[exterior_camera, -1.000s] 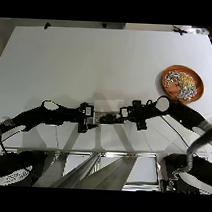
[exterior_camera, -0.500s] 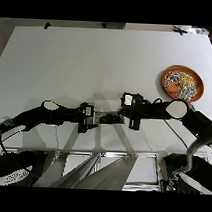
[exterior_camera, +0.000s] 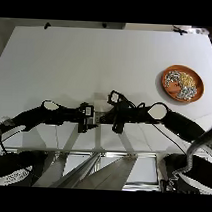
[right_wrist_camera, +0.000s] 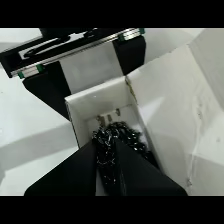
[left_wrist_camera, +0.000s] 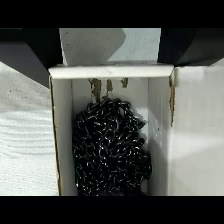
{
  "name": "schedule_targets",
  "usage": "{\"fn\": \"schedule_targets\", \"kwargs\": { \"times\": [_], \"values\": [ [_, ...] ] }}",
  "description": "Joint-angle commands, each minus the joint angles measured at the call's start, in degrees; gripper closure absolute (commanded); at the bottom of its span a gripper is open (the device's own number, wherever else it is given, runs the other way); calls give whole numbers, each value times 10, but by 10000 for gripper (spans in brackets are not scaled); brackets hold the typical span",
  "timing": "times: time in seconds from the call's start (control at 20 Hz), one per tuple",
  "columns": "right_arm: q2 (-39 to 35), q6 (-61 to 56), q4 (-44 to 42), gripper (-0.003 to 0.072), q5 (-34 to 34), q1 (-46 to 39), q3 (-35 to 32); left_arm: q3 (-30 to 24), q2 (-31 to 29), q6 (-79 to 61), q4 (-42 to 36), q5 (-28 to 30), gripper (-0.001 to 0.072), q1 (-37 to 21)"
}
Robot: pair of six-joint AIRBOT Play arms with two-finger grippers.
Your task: Fold the box and place the chain.
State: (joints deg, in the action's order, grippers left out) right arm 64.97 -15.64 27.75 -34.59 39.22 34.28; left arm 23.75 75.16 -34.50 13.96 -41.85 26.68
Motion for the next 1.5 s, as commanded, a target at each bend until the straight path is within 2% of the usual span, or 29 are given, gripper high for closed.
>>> {"fn": "schedule_targets", "kwargs": {
  "times": [0.0, 0.2, 0.3, 0.4, 0.45, 0.55, 0.65, 0.85, 1.15, 1.45],
  "values": [
    [9, -38, -20, 440, 5, -4, 5, 0, 0, 0, 0, 0, 598, 0],
    [9, -73, 11, 446, -64, -58, 44, 0, 0, 0, 0, 0, 597, 0],
    [9, -89, 27, 554, -98, -88, 103, 0, 0, 0, 0, 0, 597, 0],
    [16, -110, 34, 677, -100, -114, 184, 0, 0, 0, 0, 0, 597, 0],
    [28, -124, 40, 677, -99, -125, 224, 0, 0, 0, 0, 0, 597, 0],
    [71, -157, 56, 678, -103, -147, 298, 0, 0, 0, 0, 0, 598, 0],
    [137, -183, 65, 677, -136, -169, 358, 0, 0, 0, 0, 0, 598, 0],
    [281, -241, 133, 678, -297, -206, 467, 0, 0, 0, 0, 0, 597, 0],
    [347, -245, 228, 681, -431, -218, 476, 0, 0, 0, 0, 0, 598, 0],
    [352, -218, 241, 682, -501, -182, 472, 0, 0, 0, 0, 0, 598, 0]
  ]
}}
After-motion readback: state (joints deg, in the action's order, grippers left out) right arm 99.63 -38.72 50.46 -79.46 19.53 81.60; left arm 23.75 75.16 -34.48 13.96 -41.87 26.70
